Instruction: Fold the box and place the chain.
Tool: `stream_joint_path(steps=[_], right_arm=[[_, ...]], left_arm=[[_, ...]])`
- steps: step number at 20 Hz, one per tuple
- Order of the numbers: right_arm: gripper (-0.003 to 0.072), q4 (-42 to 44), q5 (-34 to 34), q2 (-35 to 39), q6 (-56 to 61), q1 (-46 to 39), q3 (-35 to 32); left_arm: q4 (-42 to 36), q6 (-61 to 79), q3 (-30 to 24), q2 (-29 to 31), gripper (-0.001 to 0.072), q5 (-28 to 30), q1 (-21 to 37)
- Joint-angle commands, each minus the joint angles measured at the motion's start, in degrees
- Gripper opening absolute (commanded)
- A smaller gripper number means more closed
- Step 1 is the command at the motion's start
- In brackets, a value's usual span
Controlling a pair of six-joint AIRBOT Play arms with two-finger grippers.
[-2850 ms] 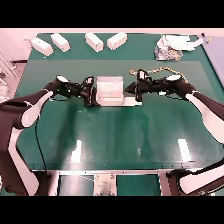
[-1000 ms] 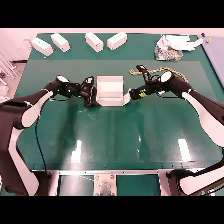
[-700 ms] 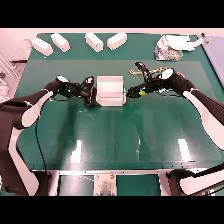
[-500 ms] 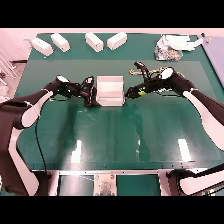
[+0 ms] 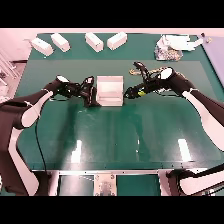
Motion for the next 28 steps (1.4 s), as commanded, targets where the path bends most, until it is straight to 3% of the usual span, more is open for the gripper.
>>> stream_joint_path(steps=[1,14,15,16,28], right_arm=[[0.0325,0.22,0.00,0.04,0.02,0.57,0.07],[0.0325,0.59,-3.10,-1.03,2.84,2.38,0.07],[0.0351,0.50,-3.19,-1.36,3.32,2.75,0.07],[0.0394,0.22,-3.65,-1.55,4.13,3.04,0.07],[0.0393,-6.86,-7.80,-1.66,12.52,5.31,1.18]], left_arm=[[-0.02,-0.02,0.00,0.00,0.0534,0.02,0.04],[-0.04,-0.02,0.00,0.00,0.0534,0.00,0.04],[-0.07,-0.02,0.00,0.00,0.0534,-0.02,0.04],[-0.09,-0.02,0.00,0.00,0.0534,-0.02,0.04],[-0.42,-0.02,0.00,0.00,0.0534,-0.57,0.04]])
